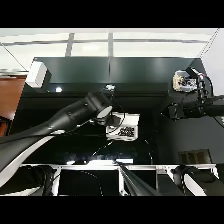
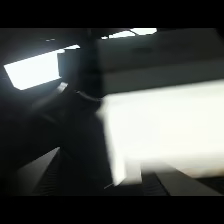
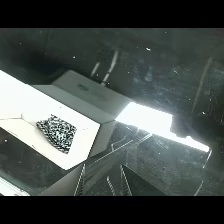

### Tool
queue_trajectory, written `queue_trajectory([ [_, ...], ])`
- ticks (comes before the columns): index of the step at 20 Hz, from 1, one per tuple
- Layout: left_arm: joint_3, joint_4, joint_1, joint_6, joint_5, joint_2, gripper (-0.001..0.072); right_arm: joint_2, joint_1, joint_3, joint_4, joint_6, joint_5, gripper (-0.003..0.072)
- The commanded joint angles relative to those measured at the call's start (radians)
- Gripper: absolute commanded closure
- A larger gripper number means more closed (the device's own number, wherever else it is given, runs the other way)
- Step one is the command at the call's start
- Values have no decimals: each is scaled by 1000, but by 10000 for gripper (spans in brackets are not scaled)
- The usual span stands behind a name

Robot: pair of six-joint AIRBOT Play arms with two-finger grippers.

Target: Fold the box and place the chain.

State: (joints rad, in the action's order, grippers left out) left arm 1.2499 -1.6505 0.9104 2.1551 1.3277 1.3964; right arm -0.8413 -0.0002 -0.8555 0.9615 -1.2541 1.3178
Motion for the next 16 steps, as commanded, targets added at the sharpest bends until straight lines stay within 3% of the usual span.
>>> queue_trajectory([
  [1, -34, -122, -29, -246, 157, -152, 147, 0, 0, 0, 0, -11, 5, 401],
  [3, -109, -164, -129, -271, 150, -244, 146, 0, 0, 0, 0, -19, 3, 400],
  [5, -203, -135, -304, -254, 101, -303, 147, 0, 0, 0, 0, -31, -1, 400],
  [7, -305, -64, -497, -198, -27, -354, 147, 0, 0, 0, 0, -32, 6, 400],
  [9, -422, 167, -679, -218, -231, -396, 147, 0, 0, 0, 0, -32, 13, 400],
  [11, -541, 603, -809, -554, -385, -404, 146, 0, 0, 0, 0, -32, 19, 400],
  [12, -593, 881, -850, -854, -371, -396, 146, 0, 0, 0, 0, -32, 23, 400],
  [14, -654, 1273, -875, -1402, -139, -360, 147, 0, 0, 0, 0, -33, 26, 400],
  [15, -668, 1378, -863, -1606, -18, -338, 148, 0, 0, 0, 0, -33, 26, 400],
  [16, -668, 1388, -838, -1637, 17, -320, 148, 0, 0, 0, 0, -32, 25, 400],
])
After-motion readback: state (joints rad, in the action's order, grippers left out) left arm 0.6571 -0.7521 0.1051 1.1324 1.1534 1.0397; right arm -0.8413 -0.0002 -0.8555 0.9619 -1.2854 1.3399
